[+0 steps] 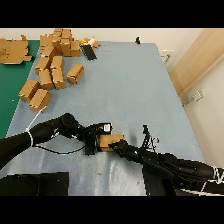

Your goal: Fold the box.

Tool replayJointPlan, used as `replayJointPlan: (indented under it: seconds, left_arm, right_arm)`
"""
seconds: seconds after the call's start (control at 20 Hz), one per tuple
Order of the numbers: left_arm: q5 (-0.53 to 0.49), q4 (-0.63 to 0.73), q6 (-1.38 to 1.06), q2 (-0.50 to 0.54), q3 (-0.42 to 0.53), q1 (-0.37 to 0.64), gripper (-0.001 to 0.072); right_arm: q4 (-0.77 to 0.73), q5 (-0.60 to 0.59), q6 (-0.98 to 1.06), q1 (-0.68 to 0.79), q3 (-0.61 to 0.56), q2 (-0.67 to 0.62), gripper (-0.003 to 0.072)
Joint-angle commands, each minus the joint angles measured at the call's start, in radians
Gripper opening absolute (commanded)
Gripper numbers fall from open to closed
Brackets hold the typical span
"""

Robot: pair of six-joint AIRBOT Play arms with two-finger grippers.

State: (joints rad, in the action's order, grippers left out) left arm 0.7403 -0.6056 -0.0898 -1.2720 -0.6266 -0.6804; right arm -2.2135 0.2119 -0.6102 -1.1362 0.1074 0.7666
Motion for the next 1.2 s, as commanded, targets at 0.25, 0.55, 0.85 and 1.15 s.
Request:
replayJointPlan:
  seconds: [0.25, 0.55, 0.85, 1.15]
  left_arm:
    - [0.0, 0.0, 0.0, 0.0, 0.0, 0.001, 0.0409]
    - [0.0, 0.0, 0.0, 0.0, 0.0, 0.001, 0.0408]
    - [0.0, 0.0, 0.0, 0.0, 0.0, 0.001, 0.0408]
    - [0.0, 0.0, 0.0, 0.0, 0.0, 0.001, 0.0408]
  right_arm:
    - [0.026, 0.034, -0.094, 0.035, -0.001, -0.082, 0.0002]
    - [0.046, -0.087, -0.286, 0.24, 0.0, -0.153, 0.0002]
    - [0.379, -0.426, -0.51, 0.507, 0.095, -0.225, 0.0003]
    - [0.7, -0.79, -0.661, 0.6, 0.339, -0.233, 0.0002]
